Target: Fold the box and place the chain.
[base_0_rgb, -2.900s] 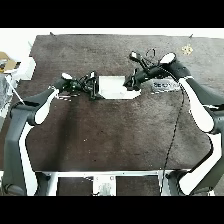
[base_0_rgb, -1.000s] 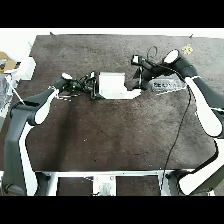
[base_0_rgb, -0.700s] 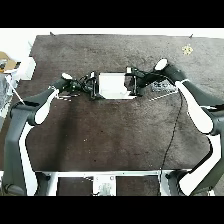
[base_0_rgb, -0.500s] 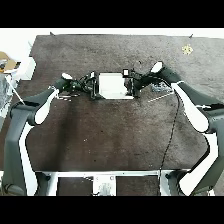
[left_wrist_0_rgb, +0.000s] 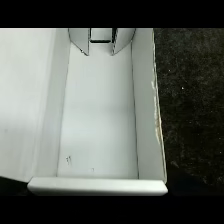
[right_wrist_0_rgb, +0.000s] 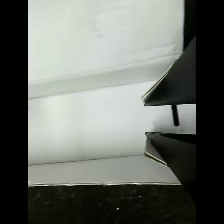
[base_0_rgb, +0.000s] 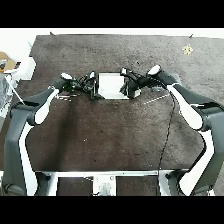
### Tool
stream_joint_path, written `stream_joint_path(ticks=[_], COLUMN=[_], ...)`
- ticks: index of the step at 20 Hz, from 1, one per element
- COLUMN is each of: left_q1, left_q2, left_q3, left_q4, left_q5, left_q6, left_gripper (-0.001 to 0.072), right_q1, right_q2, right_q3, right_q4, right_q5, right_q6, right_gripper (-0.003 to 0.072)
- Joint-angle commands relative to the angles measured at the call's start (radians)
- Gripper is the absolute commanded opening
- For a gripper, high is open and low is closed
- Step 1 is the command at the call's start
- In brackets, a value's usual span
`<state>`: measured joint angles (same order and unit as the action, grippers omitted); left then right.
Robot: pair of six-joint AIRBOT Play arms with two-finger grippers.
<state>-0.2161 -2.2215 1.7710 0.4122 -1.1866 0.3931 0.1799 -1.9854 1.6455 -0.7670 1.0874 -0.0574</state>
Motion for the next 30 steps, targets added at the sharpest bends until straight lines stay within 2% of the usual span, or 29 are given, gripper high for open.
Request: stream_joint_path(ticks=[1, 7, 8, 9, 10, 16, 17, 18, 19, 20, 21, 23, 26, 30], left_q1=[0.0, 0.0, 0.0, 0.0, 0.0, 0.0, 0.0, 0.0, 0.0, 0.0, 0.0, 0.0, 0.0, 0.0], left_q2=[0.0, 0.0, 0.0, 0.0, 0.0, 0.0, 0.0, 0.0, 0.0, 0.0, 0.0, 0.0, 0.0, 0.0], left_q3=[0.0, 0.0, 0.0, 0.0, 0.0, 0.0, 0.0, 0.0, 0.0, 0.0, 0.0, 0.0, 0.0, 0.0], left_q4=[-0.002, -0.002, -0.002, -0.002, -0.002, -0.002, -0.001, -0.001, -0.001, -0.001, -0.002, -0.001, -0.001, -0.002], left_q5=[0.001, 0.001, 0.001, 0.001, 0.001, 0.001, 0.001, 0.001, 0.001, 0.001, 0.001, 0.001, 0.001, 0.001], left_q6=[0.0, 0.0, 0.0, 0.0, 0.0, 0.0, 0.0, 0.0, 0.0, 0.0, 0.0, 0.0, 0.0, 0.0], left_gripper=[0.0276, 0.0275, 0.0276, 0.0275, 0.0275, 0.0276, 0.0276, 0.0275, 0.0276, 0.0276, 0.0276, 0.0276, 0.0275, 0.0276], right_q1=[0.006, 0.012, 0.012, 0.012, 0.012, 0.011, 0.011, 0.011, 0.01, 0.01, 0.01, 0.01, -0.002, -0.069], right_q2=[-0.01, -0.01, -0.01, -0.01, -0.01, -0.008, -0.004, 0.002, 0.011, 0.024, 0.04, 0.085, 0.165, 0.252], right_q3=[0.0, 0.0, 0.0, 0.0, 0.0, 0.0, 0.0, 0.002, 0.004, 0.004, 0.004, 0.004, 0.004, 0.004], right_q4=[0.039, 0.031, 0.03, 0.029, 0.023, -0.035, -0.051, -0.075, -0.1, -0.138, -0.185, -0.29, -0.386, -0.397], right_q5=[0.004, 0.003, 0.003, 0.0, -0.006, -0.008, -0.007, -0.008, -0.007, -0.007, -0.007, -0.004, 0.008, 0.011], right_q6=[-0.003, -0.003, -0.003, -0.003, -0.003, -0.002, -0.001, 0.018, 0.046, 0.089, 0.138, 0.285, 0.486, 0.811], right_gripper=[0.0199, 0.0209, 0.0255, 0.0493, 0.0577, 0.0564, 0.044, 0.0363, 0.0329, 0.0194, 0.0186, 0.0003, 0.0003, 0.0003])
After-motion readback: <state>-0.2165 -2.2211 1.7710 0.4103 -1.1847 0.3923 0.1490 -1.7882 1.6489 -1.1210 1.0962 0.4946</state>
